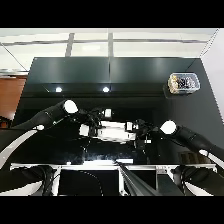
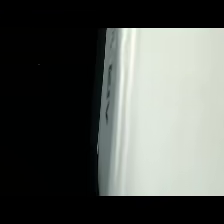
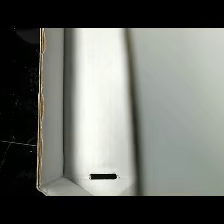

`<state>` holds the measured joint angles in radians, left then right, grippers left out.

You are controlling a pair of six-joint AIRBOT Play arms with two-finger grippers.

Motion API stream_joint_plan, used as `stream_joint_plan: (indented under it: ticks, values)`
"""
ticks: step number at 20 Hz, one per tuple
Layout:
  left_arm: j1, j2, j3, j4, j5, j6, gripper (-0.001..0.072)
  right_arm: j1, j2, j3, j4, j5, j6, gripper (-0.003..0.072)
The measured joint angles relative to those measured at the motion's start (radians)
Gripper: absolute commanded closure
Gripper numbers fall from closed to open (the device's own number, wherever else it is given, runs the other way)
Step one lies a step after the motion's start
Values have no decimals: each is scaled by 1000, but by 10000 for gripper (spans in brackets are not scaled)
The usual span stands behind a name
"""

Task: Fold the box and place the chain.

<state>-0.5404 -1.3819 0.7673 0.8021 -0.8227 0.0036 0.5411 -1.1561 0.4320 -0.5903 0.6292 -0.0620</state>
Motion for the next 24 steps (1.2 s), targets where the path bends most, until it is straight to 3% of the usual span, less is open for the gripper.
stream_joint_plan:
  ticks: [4,6,10,11,13,14,19,22,23,24]
  values:
    - [0,0,0,0,-1,-10,684,3,0,0,-4,-4,3,81]
    - [0,0,0,0,-1,-11,684,3,0,0,-4,-6,5,253]
    - [0,-1,0,-2,-2,-14,679,3,0,0,-5,-6,6,266]
    - [0,-1,0,-3,-2,-14,629,3,0,0,-5,-6,6,266]
    - [0,-1,-1,3,-2,-19,230,3,0,0,-5,-6,5,266]
    - [0,3,-1,1,-5,-19,197,3,0,0,-7,-5,3,266]
    - [0,84,0,35,-18,-72,197,3,-1,0,-11,19,-14,266]
    - [0,167,0,152,-40,-226,218,3,-1,0,-12,24,-18,266]
    - [0,192,0,198,-67,-288,371,3,-1,0,-12,26,-20,266]
    - [0,218,0,245,-114,-355,660,3,-1,0,-13,27,-20,266]
